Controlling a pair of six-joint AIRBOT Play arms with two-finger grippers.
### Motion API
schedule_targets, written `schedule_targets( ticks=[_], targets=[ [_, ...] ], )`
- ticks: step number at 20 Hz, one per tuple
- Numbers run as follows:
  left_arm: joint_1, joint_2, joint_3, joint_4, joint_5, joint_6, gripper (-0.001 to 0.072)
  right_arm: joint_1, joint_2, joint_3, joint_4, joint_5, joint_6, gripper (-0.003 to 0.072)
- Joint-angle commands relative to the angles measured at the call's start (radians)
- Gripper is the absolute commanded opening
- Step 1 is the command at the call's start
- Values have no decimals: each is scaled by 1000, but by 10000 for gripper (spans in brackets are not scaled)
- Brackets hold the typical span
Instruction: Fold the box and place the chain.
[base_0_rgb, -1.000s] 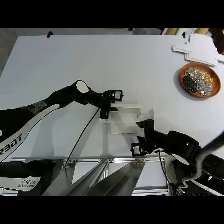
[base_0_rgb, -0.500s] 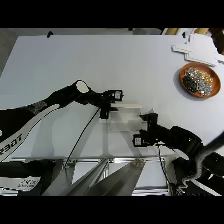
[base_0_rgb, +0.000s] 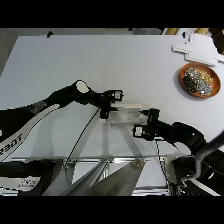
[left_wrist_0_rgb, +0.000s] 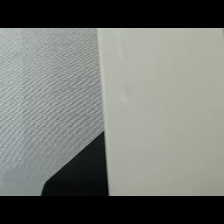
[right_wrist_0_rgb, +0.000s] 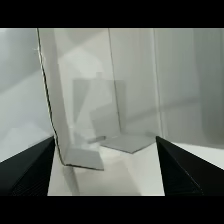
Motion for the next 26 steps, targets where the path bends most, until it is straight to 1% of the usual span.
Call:
schedule_targets(
  ticks=[1, 3, 5, 7, 11, 14, 16, 18, 21, 24, 26],
  targets=[
    [0, -1, 0, 0, 0, 0, 9, -62, -1, 9, 88, 33, -1, 693],
    [0, -1, 0, 0, 0, 0, 9, -104, -1, 15, 136, 39, -8, 693],
    [0, -1, 0, 0, 0, 0, 9, -136, -5, 28, 227, 42, -72, 690],
    [0, -1, 0, 0, 0, 0, 9, -158, -28, 37, 319, 63, -209, 689],
    [0, -1, 0, 0, 0, 0, 9, -206, -96, 47, 551, 119, -485, 689],
    [0, -1, 0, 0, 0, 0, 9, -286, -128, 69, 658, 180, -613, 689],
    [0, -1, 0, 0, 0, 0, 9, -359, -154, 80, 714, 209, -676, 688],
    [0, -1, 0, 0, 0, 0, 9, -414, -189, 100, 766, 266, -745, 685],
    [0, -1, 0, 0, 0, 0, 9, -426, -239, 135, 859, 302, -843, 685],
    [0, -1, 0, 0, 0, 0, 9, -428, -309, 183, 864, 354, -843, 685],
    [0, -1, 0, 0, 0, 0, 9, -428, -332, 187, 858, 366, -843, 685]
  ],
)
